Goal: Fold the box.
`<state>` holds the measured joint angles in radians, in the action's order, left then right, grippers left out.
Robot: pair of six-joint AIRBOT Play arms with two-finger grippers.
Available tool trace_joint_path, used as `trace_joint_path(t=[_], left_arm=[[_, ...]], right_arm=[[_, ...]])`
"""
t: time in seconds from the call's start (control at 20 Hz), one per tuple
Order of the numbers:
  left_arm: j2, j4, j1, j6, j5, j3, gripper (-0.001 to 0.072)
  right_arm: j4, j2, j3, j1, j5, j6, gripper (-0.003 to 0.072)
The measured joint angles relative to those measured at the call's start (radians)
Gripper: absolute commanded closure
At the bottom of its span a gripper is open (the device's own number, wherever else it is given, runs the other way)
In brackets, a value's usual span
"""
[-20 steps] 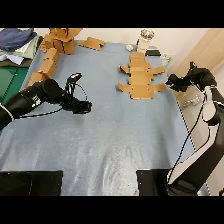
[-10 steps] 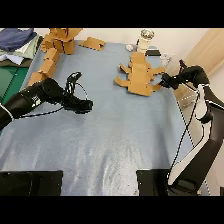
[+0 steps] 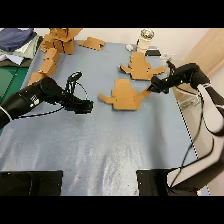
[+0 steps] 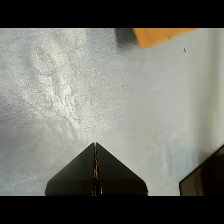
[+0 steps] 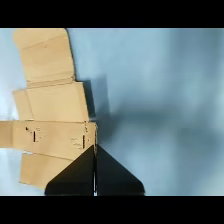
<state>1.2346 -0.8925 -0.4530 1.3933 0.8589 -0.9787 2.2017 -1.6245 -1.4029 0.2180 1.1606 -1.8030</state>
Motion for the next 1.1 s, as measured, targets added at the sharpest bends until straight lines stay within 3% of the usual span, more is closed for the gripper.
trace_joint_path(t=[0.35,0.4,0.45,0.5,0.75,0.9,1.05,1.1], left_arm=[[-0.038,0.098,0.099,-0.121,0.162,0.000,0.0696],[-0.039,0.117,0.117,-0.140,0.188,0.000,0.0696],[-0.040,0.129,0.134,-0.154,0.205,0.000,0.0696],[-0.042,0.141,0.148,-0.166,0.218,0.001,0.0696],[-0.043,0.166,0.179,-0.193,0.274,0.001,0.0696],[-0.043,0.172,0.183,-0.197,0.299,0.001,0.0695],[-0.043,0.175,0.185,-0.199,0.315,0.001,0.0695],[-0.043,0.177,0.186,-0.200,0.322,0.001,0.0694]], right_arm=[[-0.047,0.544,0.700,-0.245,-0.198,0.209,0.0683],[-0.061,0.608,0.774,-0.282,-0.211,0.247,0.0611],[-0.075,0.664,0.834,-0.310,-0.221,0.277,0.0377],[-0.085,0.705,0.875,-0.328,-0.232,0.299,0.0263],[-0.111,0.763,0.950,-0.368,-0.263,0.349,0.0266],[-0.115,0.703,0.922,-0.375,-0.270,0.312,0.0323],[-0.089,0.607,0.855,-0.378,-0.257,0.228,0.0326],[-0.070,0.571,0.828,-0.378,-0.241,0.196,0.0372]])
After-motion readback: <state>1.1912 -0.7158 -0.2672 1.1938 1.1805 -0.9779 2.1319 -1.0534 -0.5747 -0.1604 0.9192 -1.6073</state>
